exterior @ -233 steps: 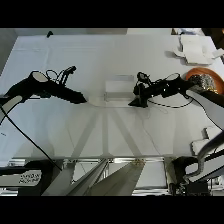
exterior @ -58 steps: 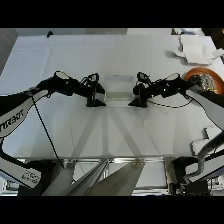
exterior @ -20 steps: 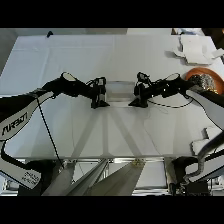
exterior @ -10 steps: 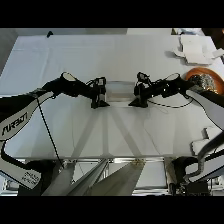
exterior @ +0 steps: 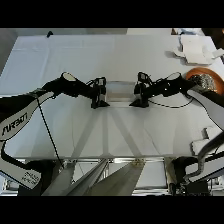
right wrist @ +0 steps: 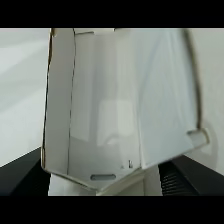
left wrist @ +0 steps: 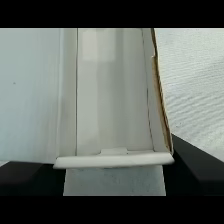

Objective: Fold the box and place the chain.

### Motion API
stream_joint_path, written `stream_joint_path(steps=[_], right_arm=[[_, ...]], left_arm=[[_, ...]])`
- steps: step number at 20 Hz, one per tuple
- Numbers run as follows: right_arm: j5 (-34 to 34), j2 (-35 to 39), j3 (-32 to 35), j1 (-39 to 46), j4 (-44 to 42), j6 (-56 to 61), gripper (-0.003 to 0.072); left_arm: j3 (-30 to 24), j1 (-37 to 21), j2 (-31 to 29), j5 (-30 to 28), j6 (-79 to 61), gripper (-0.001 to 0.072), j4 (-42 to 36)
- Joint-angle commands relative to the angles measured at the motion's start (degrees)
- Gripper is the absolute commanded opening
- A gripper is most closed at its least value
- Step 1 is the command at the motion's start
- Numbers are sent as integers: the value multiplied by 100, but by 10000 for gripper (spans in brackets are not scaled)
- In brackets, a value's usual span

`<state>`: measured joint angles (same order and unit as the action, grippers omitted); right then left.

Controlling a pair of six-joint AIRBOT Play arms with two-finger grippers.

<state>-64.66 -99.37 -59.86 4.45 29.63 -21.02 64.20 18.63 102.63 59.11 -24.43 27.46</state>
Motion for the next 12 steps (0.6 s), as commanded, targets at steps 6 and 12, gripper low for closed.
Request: stream_joint_path(steps=[6, 12], right_arm=[[-479, 809, -7, 894, 669, 704, 640], [-1211, 1231, -7, 763, 249, 1528, 22]], left_arm=[[-2, 2, -2, 2, 0, 228, 2], [-2, 2, -2, 2, 0, 228, 2]])
